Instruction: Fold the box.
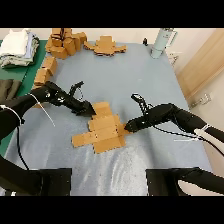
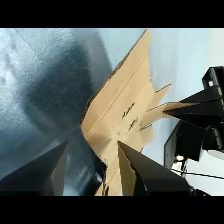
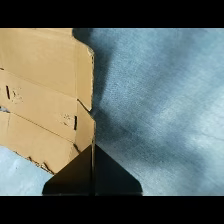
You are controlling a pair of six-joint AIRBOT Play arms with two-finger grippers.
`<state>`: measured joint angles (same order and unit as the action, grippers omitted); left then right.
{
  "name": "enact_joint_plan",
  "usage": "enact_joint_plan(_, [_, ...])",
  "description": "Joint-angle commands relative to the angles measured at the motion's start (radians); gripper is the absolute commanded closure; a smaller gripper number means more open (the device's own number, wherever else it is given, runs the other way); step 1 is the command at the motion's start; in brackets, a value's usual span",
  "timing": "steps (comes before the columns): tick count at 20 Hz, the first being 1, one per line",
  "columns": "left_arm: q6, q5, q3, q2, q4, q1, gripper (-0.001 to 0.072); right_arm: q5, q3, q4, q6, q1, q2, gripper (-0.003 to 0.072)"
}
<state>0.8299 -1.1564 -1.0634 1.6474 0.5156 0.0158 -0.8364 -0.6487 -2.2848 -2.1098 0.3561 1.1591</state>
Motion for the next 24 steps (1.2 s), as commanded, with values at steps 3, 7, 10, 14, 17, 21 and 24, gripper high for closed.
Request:
enact_joint_plan(3, [-0.129, -0.009, 0.000, 0.023, -0.126, 0.037, 0.0210, 0.002, 0.000, -0.001, 0.006, 0.001, -0.001, 0.0684])
enact_joint_plan(7, [-0.227, -0.100, -0.002, 0.023, -0.197, 0.062, 0.0238, 0.002, 0.000, -0.001, 0.008, 0.001, -0.001, 0.0684])
enact_joint_plan(10, [-0.238, -0.139, -0.002, 0.024, -0.164, 0.061, 0.0238, 0.001, 0.000, -0.001, 0.008, 0.001, -0.001, 0.0684])
enact_joint_plan(14, [-0.240, -0.128, -0.002, 0.024, -0.163, 0.061, 0.0240, -0.002, 0.000, -0.001, 0.008, 0.001, -0.001, 0.0684])
enact_joint_plan(17, [-0.267, -0.126, -0.002, 0.024, -0.163, 0.061, 0.0431, -0.002, 0.000, -0.001, 0.008, 0.001, -0.001, 0.0684])
enact_joint_plan(21, [-0.301, -0.129, -0.002, 0.024, -0.163, 0.061, 0.0698, -0.002, 0.000, -0.001, 0.007, 0.001, -0.001, 0.0684])
enact_joint_plan(24, [-0.319, -0.125, -0.002, 0.024, -0.165, 0.067, 0.0697, 0.000, 0.000, -0.001, 0.007, 0.001, -0.001, 0.0665])
